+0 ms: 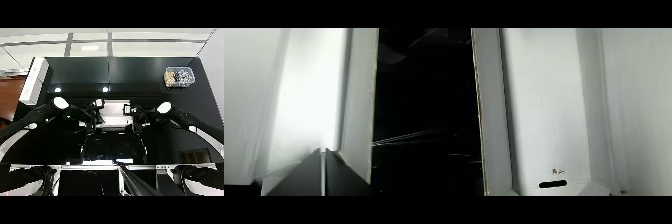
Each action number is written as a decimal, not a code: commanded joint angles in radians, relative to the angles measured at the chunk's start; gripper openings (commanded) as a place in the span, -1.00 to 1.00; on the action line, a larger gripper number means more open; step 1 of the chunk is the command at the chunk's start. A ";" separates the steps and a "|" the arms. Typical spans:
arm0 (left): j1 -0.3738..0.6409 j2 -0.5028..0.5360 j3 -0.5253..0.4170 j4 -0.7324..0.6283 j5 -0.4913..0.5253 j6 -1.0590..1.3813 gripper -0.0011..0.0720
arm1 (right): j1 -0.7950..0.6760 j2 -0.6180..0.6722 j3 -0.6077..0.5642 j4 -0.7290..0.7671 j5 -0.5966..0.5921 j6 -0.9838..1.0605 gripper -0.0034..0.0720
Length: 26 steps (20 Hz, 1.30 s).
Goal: Fold the box and place the chain.
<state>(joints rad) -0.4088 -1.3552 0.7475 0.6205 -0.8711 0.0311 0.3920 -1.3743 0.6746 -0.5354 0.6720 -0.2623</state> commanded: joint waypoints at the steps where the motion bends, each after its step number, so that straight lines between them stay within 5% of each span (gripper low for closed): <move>1: 0.059 0.071 0.040 0.212 -0.094 -0.356 -0.89 | 0.001 -0.001 0.000 0.000 0.001 0.000 -0.24; 5: 0.191 0.231 0.055 0.610 -0.202 -0.777 -0.89 | 0.001 -0.001 0.000 0.000 0.000 0.000 -0.24; 7: 0.342 0.241 0.055 0.677 -0.216 -1.117 -0.89 | 0.001 -0.001 0.000 0.000 0.000 0.000 -0.24; 10: 0.669 0.133 0.023 0.264 -0.416 -1.238 -0.89 | 0.001 -0.001 0.000 0.000 0.000 0.000 -0.24; 13: 0.806 0.014 -0.049 -0.024 -0.480 -1.164 -0.90 | 0.001 -0.001 0.000 0.001 0.000 0.000 -0.24; 19: 0.609 -0.029 -0.048 0.146 -0.294 -1.216 -0.90 | 0.001 -0.001 0.000 0.001 0.000 0.000 -0.24; 26: 0.384 -0.128 -0.040 0.080 -0.241 -1.216 -0.90 | 0.001 -0.001 0.000 0.001 0.000 0.000 -0.24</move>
